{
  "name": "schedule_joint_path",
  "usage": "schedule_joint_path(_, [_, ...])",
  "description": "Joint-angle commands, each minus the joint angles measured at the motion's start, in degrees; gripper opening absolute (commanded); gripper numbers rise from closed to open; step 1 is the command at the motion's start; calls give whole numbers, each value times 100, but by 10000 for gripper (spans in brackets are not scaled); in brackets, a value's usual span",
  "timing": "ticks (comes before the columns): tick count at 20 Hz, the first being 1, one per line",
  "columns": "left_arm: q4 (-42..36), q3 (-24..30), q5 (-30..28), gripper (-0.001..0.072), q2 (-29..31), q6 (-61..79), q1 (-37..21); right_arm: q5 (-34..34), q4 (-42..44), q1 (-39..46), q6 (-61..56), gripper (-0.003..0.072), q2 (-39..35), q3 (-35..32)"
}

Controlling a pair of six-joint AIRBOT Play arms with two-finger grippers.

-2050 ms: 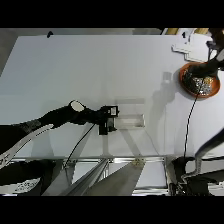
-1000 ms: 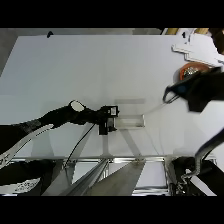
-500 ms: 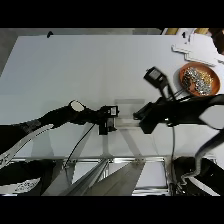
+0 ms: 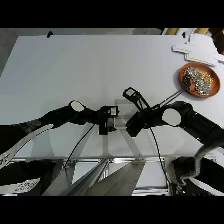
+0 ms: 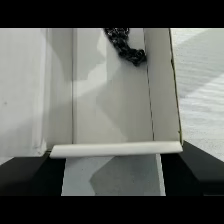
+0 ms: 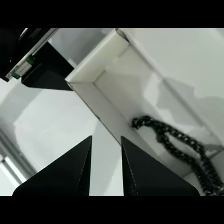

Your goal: Fold the box and place the chain.

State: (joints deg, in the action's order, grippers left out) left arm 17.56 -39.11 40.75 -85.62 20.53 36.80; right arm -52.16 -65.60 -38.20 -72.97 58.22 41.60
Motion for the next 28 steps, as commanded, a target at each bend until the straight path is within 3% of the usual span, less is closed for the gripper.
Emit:
schedule_joint_path(1, [2,-4,0,141,0,2,0,-675,-660,-22,-11,203,-61,623])
schedule_joint_path(4, [2,-4,0,141,0,2,0,-1449,-1174,455,-328,202,-160,1469])
schedule_joint_path(8, [2,-4,0,141,0,2,0,-2096,-1565,1722,-785,200,-79,1565])
schedule_joint_path(12, [2,-4,-2,141,0,2,0,-1818,-1862,2592,-826,156,-22,1327])
schedule_joint_path(14, [2,-4,-2,141,0,2,0,-1423,-1871,2712,-831,68,28,1025])
schedule_joint_path(16, [2,-4,0,141,0,2,0,-1137,-1858,2712,-835,64,210,728])
schedule_joint_path(17, [2,-4,-2,141,0,2,0,-1010,-1858,2712,-887,92,332,610])
schedule_joint_path(18, [2,-4,-2,141,0,2,0,-925,-1862,2712,-968,214,487,529])
schedule_joint_path(19, [2,-4,-2,141,0,2,0,-905,-1862,2712,-970,267,634,485])
schedule_joint_path(28, [2,-4,0,141,0,2,0,-780,-1840,2706,-979,264,1543,483])
